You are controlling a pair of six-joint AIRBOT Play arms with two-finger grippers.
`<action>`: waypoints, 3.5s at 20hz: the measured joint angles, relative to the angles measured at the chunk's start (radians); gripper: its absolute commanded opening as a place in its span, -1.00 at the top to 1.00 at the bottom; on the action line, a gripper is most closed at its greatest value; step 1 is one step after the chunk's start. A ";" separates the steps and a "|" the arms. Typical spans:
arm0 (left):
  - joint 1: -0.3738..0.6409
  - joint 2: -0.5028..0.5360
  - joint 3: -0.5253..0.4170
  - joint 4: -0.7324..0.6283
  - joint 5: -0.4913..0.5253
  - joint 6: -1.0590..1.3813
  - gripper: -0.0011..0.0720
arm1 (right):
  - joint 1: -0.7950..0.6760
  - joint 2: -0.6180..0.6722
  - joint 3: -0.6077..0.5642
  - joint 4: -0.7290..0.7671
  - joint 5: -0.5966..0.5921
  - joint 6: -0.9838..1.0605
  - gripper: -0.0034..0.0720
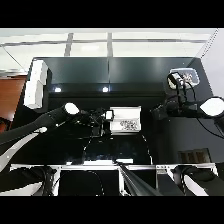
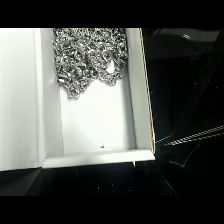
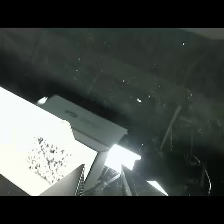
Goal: Fold the box and place the chain.
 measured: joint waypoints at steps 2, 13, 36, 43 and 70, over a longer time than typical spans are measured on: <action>-0.001 0.000 0.000 0.001 0.001 0.000 -0.09 | 0.004 0.000 0.000 0.026 -0.037 0.000 -0.98; -0.002 0.000 0.000 0.004 0.003 0.000 -0.09 | 0.071 -0.235 0.111 0.172 -0.313 -0.090 -0.97; -0.002 0.000 0.000 0.003 0.003 0.000 -0.09 | 0.245 -0.234 0.098 0.092 0.125 -0.846 -0.97; -0.002 0.000 0.000 0.003 0.003 -0.003 -0.09 | 0.251 -0.234 0.097 0.095 0.098 -0.805 -0.01; -0.002 -0.001 0.000 0.004 0.003 0.000 -0.09 | 0.251 -0.236 0.067 0.049 0.124 -0.759 0.27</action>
